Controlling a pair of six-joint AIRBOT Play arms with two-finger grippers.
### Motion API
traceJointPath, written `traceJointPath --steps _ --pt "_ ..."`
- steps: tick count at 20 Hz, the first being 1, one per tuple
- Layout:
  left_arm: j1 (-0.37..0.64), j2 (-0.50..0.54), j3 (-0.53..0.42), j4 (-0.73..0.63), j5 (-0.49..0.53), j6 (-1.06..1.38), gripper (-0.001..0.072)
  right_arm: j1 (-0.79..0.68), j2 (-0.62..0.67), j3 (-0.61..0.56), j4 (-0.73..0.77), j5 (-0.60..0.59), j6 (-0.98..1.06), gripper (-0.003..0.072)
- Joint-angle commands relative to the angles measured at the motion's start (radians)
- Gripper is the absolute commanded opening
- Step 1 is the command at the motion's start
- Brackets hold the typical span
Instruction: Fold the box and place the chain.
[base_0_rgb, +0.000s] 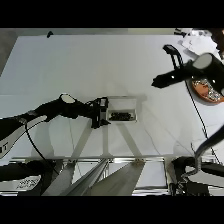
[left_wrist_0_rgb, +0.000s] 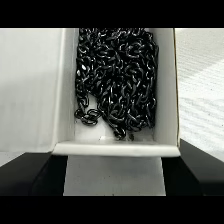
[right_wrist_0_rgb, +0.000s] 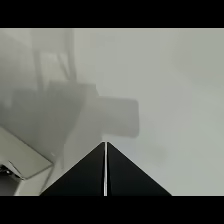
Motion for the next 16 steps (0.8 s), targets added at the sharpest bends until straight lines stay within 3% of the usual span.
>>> traceJointPath --steps 1,4,6,8,9,11,12,16 --pt "0.000 0.001 0.000 0.000 0.000 0.000 0.0258 0.102 -0.213 0.281 0.017 0.222 -0.094 0.0010" --pt "0.000 0.001 0.000 0.000 0.000 0.000 0.0258 0.191 -0.372 0.432 0.018 0.365 -0.076 0.0011" --pt "0.000 0.001 0.000 0.000 0.000 0.000 0.0258 0.235 -0.408 0.457 0.021 0.394 -0.071 0.0013" --pt "0.000 0.001 0.000 0.000 0.000 0.000 0.0258 0.270 -0.407 0.458 0.011 0.418 -0.083 0.0043" --pt "0.000 0.001 0.000 0.000 0.000 0.000 0.0258 0.290 -0.404 0.458 -0.011 0.440 -0.086 0.0118" --pt "0.000 0.001 0.000 0.000 0.000 0.000 0.0258 0.334 -0.397 0.458 -0.084 0.494 -0.090 0.0158" --pt "0.000 0.001 0.000 0.000 0.000 0.000 0.0258 0.354 -0.394 0.458 -0.120 0.515 -0.090 0.0215" --pt "0.000 0.001 0.000 0.000 0.000 0.000 0.0258 0.401 -0.343 0.458 -0.151 0.527 -0.090 0.0224"
